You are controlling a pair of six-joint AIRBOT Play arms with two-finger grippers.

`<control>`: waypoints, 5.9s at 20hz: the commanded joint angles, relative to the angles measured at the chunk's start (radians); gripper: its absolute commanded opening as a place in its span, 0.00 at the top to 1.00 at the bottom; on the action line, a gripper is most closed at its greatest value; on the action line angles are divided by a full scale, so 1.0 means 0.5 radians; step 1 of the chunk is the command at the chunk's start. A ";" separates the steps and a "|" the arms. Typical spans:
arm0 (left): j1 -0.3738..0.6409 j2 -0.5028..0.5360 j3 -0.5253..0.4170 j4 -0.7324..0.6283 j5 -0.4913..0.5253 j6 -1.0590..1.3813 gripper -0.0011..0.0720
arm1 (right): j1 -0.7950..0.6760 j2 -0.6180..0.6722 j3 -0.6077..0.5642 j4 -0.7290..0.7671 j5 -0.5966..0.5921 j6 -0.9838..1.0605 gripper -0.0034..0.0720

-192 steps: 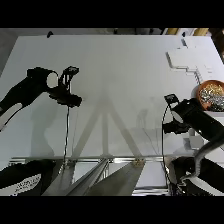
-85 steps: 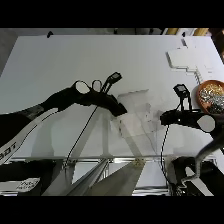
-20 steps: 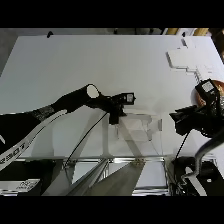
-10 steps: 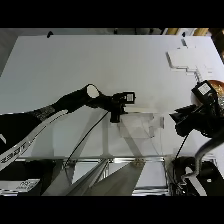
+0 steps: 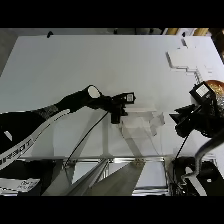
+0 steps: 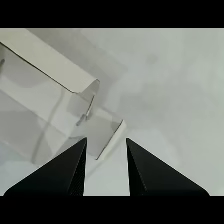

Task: Fold the box and place the chain.

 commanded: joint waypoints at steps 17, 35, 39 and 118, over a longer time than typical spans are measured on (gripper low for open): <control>0.002 -0.035 -0.001 0.003 -0.071 0.076 0.97 | 0.002 -0.002 0.002 0.002 0.008 -0.115 0.59; -0.001 -0.033 -0.001 0.005 -0.074 0.069 0.97 | 0.253 -0.112 -0.325 0.161 0.008 -0.624 0.94; -0.001 -0.033 -0.001 0.005 -0.074 0.069 0.97 | 0.496 -0.177 -0.391 0.063 -0.073 -0.736 0.93; -0.001 -0.033 -0.001 0.005 -0.081 0.069 0.97 | -0.249 -1.218 -0.536 1.255 -0.475 -2.840 0.08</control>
